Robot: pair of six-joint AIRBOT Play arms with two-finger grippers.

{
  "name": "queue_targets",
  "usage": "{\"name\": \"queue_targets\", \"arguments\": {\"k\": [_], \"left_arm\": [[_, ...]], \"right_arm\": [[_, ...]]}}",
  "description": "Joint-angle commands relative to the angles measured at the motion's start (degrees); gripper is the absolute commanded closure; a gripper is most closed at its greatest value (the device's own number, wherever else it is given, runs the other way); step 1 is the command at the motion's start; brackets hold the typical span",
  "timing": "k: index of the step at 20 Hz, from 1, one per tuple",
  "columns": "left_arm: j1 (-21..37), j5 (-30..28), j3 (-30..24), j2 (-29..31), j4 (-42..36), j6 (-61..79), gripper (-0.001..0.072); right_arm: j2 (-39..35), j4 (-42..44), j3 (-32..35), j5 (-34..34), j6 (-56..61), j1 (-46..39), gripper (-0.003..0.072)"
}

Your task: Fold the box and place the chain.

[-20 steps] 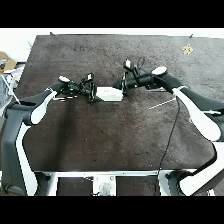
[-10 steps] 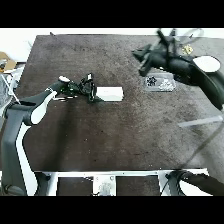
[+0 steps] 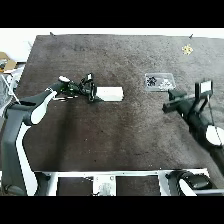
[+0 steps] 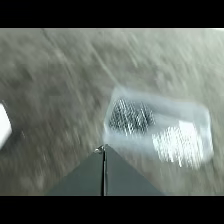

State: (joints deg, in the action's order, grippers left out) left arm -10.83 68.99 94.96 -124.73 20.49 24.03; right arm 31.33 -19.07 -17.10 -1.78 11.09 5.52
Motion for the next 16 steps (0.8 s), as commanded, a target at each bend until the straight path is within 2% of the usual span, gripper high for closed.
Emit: {"name": "queue_targets", "arguments": {"k": [1,16], "left_arm": [[0.0,0.0,0.0,0.0,0.0,0.0,0.0251],[0.0,0.5,0.0,0.0,-0.1,0.0,0.0251]], "right_arm": [[-7.2,-0.2,10.8,7.7,1.8,-0.2,0.0682],[-7.4,-0.2,12.2,8.3,1.8,-0.2,0.0683]]}}
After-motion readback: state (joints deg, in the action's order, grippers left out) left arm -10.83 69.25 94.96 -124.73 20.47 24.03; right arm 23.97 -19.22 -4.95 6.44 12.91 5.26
